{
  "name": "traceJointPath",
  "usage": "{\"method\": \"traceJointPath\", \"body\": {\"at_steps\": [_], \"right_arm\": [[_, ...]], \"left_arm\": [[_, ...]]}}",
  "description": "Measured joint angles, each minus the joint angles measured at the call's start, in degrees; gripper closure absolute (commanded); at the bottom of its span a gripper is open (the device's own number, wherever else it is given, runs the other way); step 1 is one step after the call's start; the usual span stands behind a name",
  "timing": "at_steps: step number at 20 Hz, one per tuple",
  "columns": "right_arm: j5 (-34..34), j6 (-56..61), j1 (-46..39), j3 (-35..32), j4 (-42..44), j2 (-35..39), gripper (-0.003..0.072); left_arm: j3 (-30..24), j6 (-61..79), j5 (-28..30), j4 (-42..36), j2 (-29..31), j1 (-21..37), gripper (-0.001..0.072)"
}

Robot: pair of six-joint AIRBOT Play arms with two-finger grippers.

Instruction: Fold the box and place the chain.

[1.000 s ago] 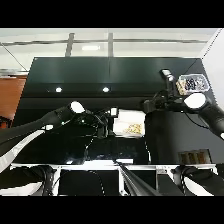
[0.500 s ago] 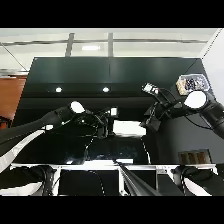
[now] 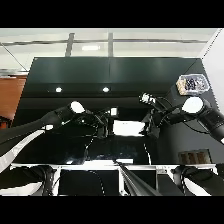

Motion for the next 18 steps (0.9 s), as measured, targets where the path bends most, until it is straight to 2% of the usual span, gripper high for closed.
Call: {"method": "traceJointPath", "body": {"at_steps": [1,3,4,5,18], "right_arm": [[-0.4,-0.8,0.0,-0.2,0.1,0.0,0.0241],[-0.9,-2.0,0.0,-0.4,0.3,0.0,0.0265],[-1.0,-2.4,0.0,-0.5,0.3,0.0,0.0396],[-1.1,-2.7,0.0,-0.5,0.5,0.0,0.0424],[-1.7,-3.0,0.0,-0.6,2.8,0.0,0.0424]], "left_arm": [[0.0,0.0,0.0,0.0,0.0,0.0,0.0377],[0.0,0.0,0.0,0.0,0.0,0.0,0.0377],[0.0,0.0,0.0,0.0,0.0,0.0,0.0377],[0.0,0.0,0.0,0.0,0.0,0.0,0.0377],[0.0,0.0,0.0,0.0,0.0,0.0,0.0377]]}}
